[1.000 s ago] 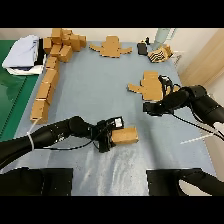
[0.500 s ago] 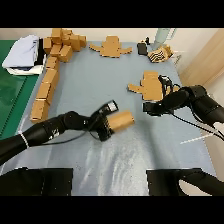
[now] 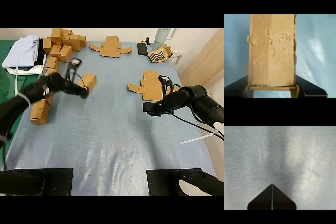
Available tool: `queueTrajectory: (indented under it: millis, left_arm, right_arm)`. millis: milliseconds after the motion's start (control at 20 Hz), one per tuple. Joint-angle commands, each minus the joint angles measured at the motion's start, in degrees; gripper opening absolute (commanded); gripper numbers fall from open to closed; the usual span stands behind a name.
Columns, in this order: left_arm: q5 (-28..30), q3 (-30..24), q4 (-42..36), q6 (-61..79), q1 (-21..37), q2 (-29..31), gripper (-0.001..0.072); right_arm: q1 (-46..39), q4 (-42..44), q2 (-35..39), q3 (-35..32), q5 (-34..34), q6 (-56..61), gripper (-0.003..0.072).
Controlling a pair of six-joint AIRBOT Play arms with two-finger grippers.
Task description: Fold the box.
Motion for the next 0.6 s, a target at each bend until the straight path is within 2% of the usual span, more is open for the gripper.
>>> queueTrajectory:
  millis: [0,150,300,400,550]
  left_arm:
    - [-6.8,13.9,2.1,-7.1,8.0,-11.2,0.0518]
    - [-7.6,22.6,2.1,-8.6,10.8,-18.9,0.0518]
    - [-7.6,29.9,3.7,-9.5,11.1,-25.2,0.0518]
    - [-8.5,34.8,6.3,-12.7,11.1,-29.2,0.0518]
    - [-11.1,42.1,15.0,-17.8,11.1,-33.9,0.0518]
  right_arm:
    - [0.1,0.0,0.0,0.1,0.0,0.0,0.0005]
    - [0.1,0.0,0.0,0.1,0.0,0.0,0.0005]
    - [0.1,0.0,0.0,0.1,0.0,0.0,0.0005]
    - [0.1,0.0,0.0,0.1,0.0,0.0,0.0005]
    - [0.1,0.0,0.0,0.1,0.0,0.0,0.0005]
